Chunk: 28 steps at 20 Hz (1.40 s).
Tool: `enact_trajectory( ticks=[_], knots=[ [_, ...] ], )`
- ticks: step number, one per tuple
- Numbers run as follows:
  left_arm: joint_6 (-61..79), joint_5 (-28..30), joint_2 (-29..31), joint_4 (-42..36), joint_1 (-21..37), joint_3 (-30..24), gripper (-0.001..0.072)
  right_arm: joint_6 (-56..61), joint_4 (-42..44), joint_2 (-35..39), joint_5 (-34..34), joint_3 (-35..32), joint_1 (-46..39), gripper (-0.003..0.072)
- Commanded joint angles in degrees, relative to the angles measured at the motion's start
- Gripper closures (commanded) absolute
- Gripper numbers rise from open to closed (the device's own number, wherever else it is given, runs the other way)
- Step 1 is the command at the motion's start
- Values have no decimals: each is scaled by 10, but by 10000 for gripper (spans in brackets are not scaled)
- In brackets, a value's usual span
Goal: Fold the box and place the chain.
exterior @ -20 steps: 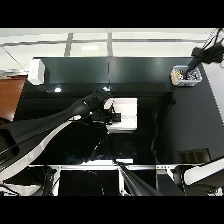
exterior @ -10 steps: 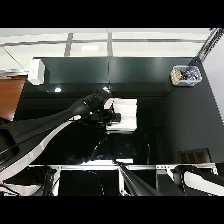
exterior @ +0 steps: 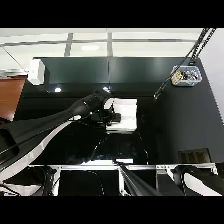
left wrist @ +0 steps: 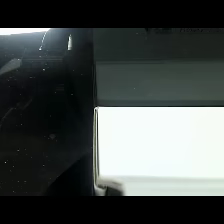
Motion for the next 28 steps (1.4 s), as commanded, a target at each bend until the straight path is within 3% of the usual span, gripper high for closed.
enact_trajectory(
  ticks=[1, 6, 10, 16, 24, 28],
  knots=[
    [0, -1, 0, 0, 0, 0, 683, -39, 153, 7, 38, 0, 3, 674],
    [0, 0, 0, 0, 0, 0, 683, -59, 276, 7, 99, 0, 7, 674],
    [0, -1, 0, 0, 0, 0, 683, -60, 273, 7, 100, 0, 61, 674],
    [0, -1, 0, 0, 0, 0, 683, -59, 201, 6, 84, 0, 130, 674],
    [0, -1, 0, 0, 0, 0, 683, -59, 171, 9, 91, 0, 120, 674],
    [0, -1, 0, 0, 0, 0, 683, -54, 159, 17, 140, 0, 80, 675]
  ],
)
